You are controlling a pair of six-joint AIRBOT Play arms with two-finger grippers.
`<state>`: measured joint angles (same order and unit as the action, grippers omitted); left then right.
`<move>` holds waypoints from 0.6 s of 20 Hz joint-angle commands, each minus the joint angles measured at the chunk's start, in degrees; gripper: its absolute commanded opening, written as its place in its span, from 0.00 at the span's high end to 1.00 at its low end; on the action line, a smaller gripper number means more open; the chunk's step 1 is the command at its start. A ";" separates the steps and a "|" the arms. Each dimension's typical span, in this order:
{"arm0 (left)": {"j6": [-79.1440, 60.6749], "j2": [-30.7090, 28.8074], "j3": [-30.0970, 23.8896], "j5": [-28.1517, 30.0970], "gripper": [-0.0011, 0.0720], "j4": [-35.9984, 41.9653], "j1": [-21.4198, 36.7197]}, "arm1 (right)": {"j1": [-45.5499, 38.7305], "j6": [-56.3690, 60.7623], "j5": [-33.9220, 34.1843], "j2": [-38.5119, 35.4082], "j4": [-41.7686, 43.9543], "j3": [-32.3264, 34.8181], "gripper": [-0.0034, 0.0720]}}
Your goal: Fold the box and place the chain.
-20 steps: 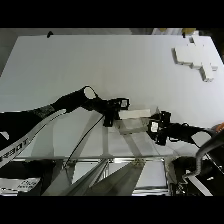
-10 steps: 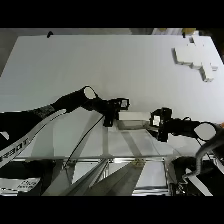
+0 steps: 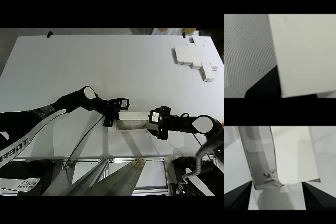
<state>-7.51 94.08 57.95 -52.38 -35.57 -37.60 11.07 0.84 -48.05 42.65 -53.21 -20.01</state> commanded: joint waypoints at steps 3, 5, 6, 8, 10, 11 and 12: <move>0.00 0.00 0.04 0.02 0.97 0.00 0.00 | -3.69 -9.22 -0.72 2.71 6.60 -0.22 0.03; 0.00 0.00 0.04 0.02 0.97 -0.02 0.00 | -5.25 -11.28 -2.38 4.39 7.50 -0.22 0.03; 0.00 0.02 0.04 0.02 0.97 -0.02 0.00 | -5.86 -12.00 -3.30 5.44 7.67 -0.22 0.03; 0.00 0.00 0.04 0.04 0.97 0.00 0.00 | -7.04 -12.94 -4.13 8.26 9.05 -0.22 0.04; 0.00 0.00 0.04 0.04 0.97 -0.02 0.00 | -7.63 -13.57 -5.25 10.97 10.16 -0.22 0.06; 0.00 0.00 0.04 0.04 0.97 -0.02 0.00 | -7.63 -14.40 -5.40 12.11 10.75 -0.22 0.08; 0.00 0.00 0.04 0.02 0.97 -0.02 0.00 | -7.63 -16.70 -5.51 13.09 12.17 -0.22 0.11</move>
<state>-7.49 94.08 57.95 -52.36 -35.57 -37.60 4.12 -11.99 -52.01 52.58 -44.01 -20.21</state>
